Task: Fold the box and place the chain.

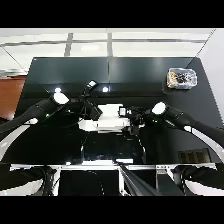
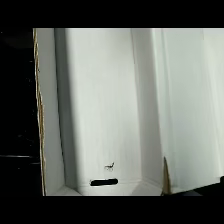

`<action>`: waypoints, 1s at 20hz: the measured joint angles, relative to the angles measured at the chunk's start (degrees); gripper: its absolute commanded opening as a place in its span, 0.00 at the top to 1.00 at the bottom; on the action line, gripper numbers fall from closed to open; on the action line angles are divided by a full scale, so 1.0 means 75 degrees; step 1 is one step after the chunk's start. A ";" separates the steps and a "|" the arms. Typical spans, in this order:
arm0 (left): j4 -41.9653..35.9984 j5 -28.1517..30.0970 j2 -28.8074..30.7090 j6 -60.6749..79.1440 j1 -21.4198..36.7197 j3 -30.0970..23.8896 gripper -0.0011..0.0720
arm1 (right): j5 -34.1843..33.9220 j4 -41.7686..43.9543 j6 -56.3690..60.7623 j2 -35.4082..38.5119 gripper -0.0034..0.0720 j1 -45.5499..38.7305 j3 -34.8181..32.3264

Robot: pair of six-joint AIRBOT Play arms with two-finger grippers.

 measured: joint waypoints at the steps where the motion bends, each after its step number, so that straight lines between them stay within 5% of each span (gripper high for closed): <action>1: 0.0020 -0.0052 -0.0023 -0.0003 0.0000 0.0006 0.95 | 0.0000 0.0000 0.0000 0.0000 0.71 0.0000 0.0003; 6: 0.0262 -0.0583 0.0137 -0.0003 0.0213 0.0201 0.96 | 0.0015 -0.0009 -0.0012 0.0000 0.71 0.0000 0.0000; 11: 0.0755 -0.1081 0.1405 -0.0032 0.0915 0.0321 0.96 | 0.0006 -0.0003 -0.0003 0.0000 0.71 0.0000 0.0000; 15: 0.1000 -0.1880 0.2407 0.0615 0.1265 -0.0376 0.91 | 0.0000 0.0000 0.0003 0.0000 0.71 0.0000 0.0000; 16: 0.1037 -0.2049 0.2544 0.0938 0.1306 -0.0603 0.55 | 0.0000 0.0000 0.0003 0.0000 0.71 0.0000 0.0000; 17: 0.1040 -0.2090 0.2626 0.1288 0.1323 -0.0804 0.08 | 0.0000 0.0000 0.0003 0.0000 0.71 0.0000 0.0000; 20: 0.1166 -0.1999 0.2739 0.2620 0.1201 -0.1259 0.02 | -0.0003 0.0003 0.0006 0.0000 0.71 0.0000 0.0000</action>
